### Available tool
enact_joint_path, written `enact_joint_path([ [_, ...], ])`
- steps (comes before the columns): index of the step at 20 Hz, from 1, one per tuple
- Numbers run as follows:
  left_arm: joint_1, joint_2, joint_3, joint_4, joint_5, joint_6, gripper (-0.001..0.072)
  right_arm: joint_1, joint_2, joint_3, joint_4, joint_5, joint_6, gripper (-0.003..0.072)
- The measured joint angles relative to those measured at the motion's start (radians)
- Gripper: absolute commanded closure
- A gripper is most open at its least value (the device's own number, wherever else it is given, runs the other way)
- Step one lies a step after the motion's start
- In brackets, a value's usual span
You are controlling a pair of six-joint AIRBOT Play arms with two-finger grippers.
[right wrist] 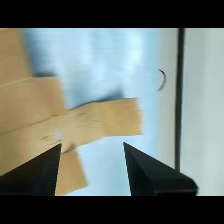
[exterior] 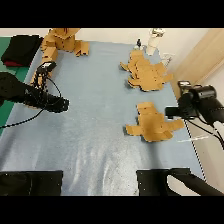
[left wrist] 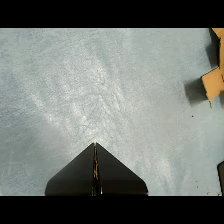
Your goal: Fold the box.
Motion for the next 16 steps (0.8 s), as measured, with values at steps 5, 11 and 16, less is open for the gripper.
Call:
enact_joint_path([
  [5,0.000,0.000,0.000,0.000,0.001,0.000,0.0698,-0.188,-0.070,0.013,0.005,0.059,-0.148,0.0103],
  [11,0.000,0.000,0.000,0.000,0.024,0.000,0.0698,-0.266,-0.160,0.017,0.134,0.092,-0.424,0.0114],
  [16,0.000,0.000,0.000,-0.005,0.030,0.000,0.0698,-0.277,-0.190,0.024,0.239,0.090,-0.594,0.0227],
])
